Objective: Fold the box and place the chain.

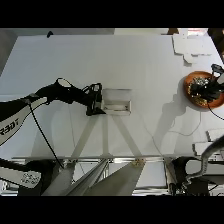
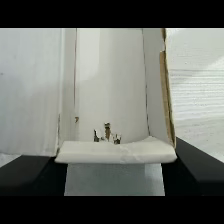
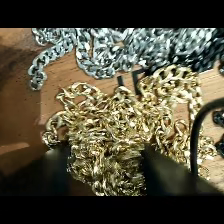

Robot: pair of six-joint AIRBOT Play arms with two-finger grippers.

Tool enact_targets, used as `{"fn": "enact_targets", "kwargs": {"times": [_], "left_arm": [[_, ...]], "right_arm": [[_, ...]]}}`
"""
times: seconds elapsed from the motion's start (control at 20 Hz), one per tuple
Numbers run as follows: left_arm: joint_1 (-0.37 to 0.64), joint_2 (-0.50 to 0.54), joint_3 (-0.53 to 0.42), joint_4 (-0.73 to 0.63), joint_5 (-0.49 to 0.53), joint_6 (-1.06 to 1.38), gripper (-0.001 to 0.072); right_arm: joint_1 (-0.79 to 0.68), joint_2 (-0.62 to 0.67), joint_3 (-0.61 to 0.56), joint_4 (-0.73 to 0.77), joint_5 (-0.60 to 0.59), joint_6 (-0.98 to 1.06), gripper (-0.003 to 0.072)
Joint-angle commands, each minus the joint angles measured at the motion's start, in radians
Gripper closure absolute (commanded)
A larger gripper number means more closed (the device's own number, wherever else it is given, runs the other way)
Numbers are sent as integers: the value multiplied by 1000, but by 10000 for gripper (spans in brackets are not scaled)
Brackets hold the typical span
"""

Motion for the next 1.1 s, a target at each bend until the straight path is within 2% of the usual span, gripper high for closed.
{"fn": "enact_targets", "kwargs": {"times": [0.0,0.05,0.25,0.55,0.8,1.05], "left_arm": [[0,0,0,0,1,0,502],[0,0,0,0,1,0,502],[0,1,0,0,1,0,502],[0,1,0,0,1,0,502],[0,1,0,0,0,0,501],[0,1,0,0,0,0,502]], "right_arm": [[-1,-18,-1,-29,74,-29,527],[0,-17,-1,-28,80,-53,670],[2,42,-1,-25,71,-98,674],[3,280,-1,-24,71,-106,677],[56,426,-2,-25,214,-187,678],[259,493,-5,-22,317,-203,679]]}}
